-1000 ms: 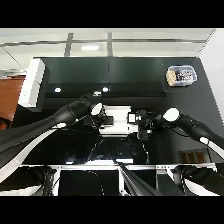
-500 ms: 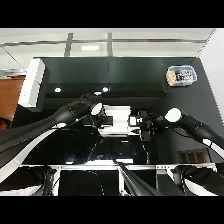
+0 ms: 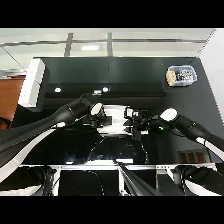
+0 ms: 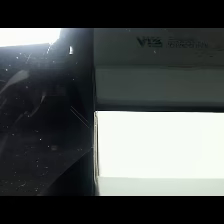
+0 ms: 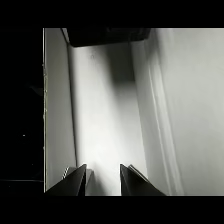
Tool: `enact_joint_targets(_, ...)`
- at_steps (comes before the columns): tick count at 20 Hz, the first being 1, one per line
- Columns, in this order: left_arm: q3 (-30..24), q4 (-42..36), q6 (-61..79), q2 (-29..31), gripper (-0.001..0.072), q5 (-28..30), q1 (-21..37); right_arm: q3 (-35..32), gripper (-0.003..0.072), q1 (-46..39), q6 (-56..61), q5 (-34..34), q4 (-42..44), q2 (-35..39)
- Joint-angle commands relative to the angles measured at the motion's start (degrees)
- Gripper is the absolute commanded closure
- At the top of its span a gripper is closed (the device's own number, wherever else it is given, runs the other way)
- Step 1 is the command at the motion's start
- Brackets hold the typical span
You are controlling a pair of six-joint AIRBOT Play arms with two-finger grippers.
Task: Fold the box and place the chain.
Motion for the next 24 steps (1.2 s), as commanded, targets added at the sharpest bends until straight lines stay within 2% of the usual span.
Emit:
enact_joint_targets(1, 0.07, -0.24, -0.07, 0.02, 0.0686, 0.11, 0.00, 0.04, 0.0446, 0.46, 2.16, -1.68, 1.73, -0.87)
enact_joint_targets(3, 0.07, -0.59, -0.07, 0.02, 0.0686, 0.11, 0.00, 0.04, 0.0443, 0.11, 3.50, -1.55, 1.31, -0.85)
enact_joint_targets(4, 0.07, -0.66, -0.07, 0.02, 0.0686, 0.11, 0.00, 0.04, 0.0300, 0.02, 4.81, -1.68, 1.31, -0.85)
enact_joint_targets(5, 0.07, -0.66, -0.07, 0.02, 0.0686, 0.07, 0.00, 0.07, 0.0364, -0.07, 5.31, -1.40, 0.52, -0.79)
enact_joint_targets(6, 0.07, -0.66, -0.07, 0.02, 0.0686, 0.07, 0.00, 0.07, 0.0483, -0.07, 6.84, -1.40, -0.70, -0.63)
enact_joint_targets(7, 0.07, -0.66, -0.07, 0.02, 0.0686, 0.07, 0.00, 0.07, 0.0351, -0.07, 8.20, -1.53, -1.07, -0.63)
enact_joint_targets(8, 0.07, -0.66, -0.07, 0.02, 0.0686, 0.09, 0.00, 0.07, 0.0254, -0.07, 9.44, -1.22, -1.38, -0.61)
enact_joint_targets(9, 0.07, -0.66, -0.07, 0.02, 0.0686, 0.09, 0.00, 0.07, 0.0535, -0.07, 11.02, -0.28, -2.40, -0.39)
enact_joint_targets(10, 0.07, -0.66, -0.07, 0.02, 0.0686, 0.13, 0.00, 0.09, 0.0676, -0.09, 14.49, 0.55, -4.33, 0.24)
enact_joint_targets(12, 0.07, -0.66, -0.07, 0.02, 0.0686, 0.13, 0.00, 0.61, 0.0677, -1.31, 31.91, 2.89, -10.82, 3.37)
enact_joint_targets(13, 0.07, -0.63, -0.07, 0.02, 0.0686, 0.11, 0.00, 1.66, 0.0678, -3.17, 42.36, 6.29, -16.31, 5.62)
enact_joint_targets(15, 0.07, -0.63, -0.07, 0.02, 0.0686, 0.11, 0.02, 4.46, 0.0678, -9.86, 59.10, 16.35, -27.34, 10.67)
enact_joint_targets(17, 0.07, -0.63, -0.07, 0.02, 0.0686, 0.11, 0.02, 4.61, 0.0678, -19.82, 69.51, 20.33, -32.65, 14.67)
enact_joint_targets(19, 0.07, -0.61, -0.07, 0.02, 0.0686, 0.13, 0.02, 1.70, 0.0677, -31.17, 75.89, 18.01, -31.52, 14.86)
enact_joint_targets(21, 0.07, -0.61, -0.07, 0.02, 0.0686, 0.11, 0.02, -3.78, 0.0677, -39.10, 81.66, 13.11, -25.73, 14.05)
enact_joint_targets(24, 0.07, -0.63, -0.07, 0.02, 0.0686, 0.11, 0.02, -9.64, 0.0677, -41.92, 77.37, 13.75, -14.69, 9.77)
